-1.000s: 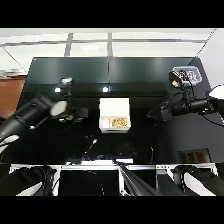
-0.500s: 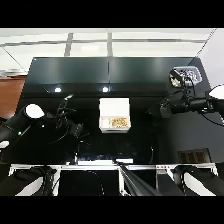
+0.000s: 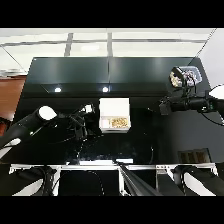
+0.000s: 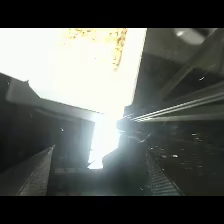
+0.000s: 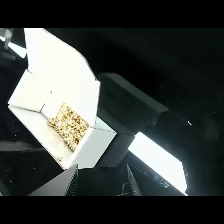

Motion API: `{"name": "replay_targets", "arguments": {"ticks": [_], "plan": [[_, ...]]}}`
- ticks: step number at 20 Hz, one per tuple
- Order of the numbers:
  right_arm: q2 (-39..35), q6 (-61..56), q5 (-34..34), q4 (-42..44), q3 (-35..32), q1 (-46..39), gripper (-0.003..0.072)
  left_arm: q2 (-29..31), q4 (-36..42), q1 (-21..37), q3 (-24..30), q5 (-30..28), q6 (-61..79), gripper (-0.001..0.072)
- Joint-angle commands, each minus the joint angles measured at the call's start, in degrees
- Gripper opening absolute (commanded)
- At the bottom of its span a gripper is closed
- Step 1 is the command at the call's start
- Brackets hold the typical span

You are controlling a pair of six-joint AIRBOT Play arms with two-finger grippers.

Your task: Fold the box and place the chain.

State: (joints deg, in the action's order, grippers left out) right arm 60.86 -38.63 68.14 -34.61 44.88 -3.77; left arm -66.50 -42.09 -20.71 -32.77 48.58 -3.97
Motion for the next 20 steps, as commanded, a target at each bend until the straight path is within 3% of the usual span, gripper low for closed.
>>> {"name": "replay_targets", "arguments": {"ticks": [1,5,20], "plan": [[-0.04,-0.92,-0.17,0.02,-0.02,-0.04,0.037,-5.7,4.94,-0.39,-2.08,-1.16,9.2,0.0714],[-0.04,-1.49,0.15,0.02,-0.02,-0.04,0.037,-8.2,9.99,-0.5,-2.99,-2.12,14.38,0.0713],[-0.04,-1.46,-0.24,0.02,-0.02,-0.04,0.037,-9.16,9.97,-2.16,-3.45,-3.21,19.26,0.0711]]}}
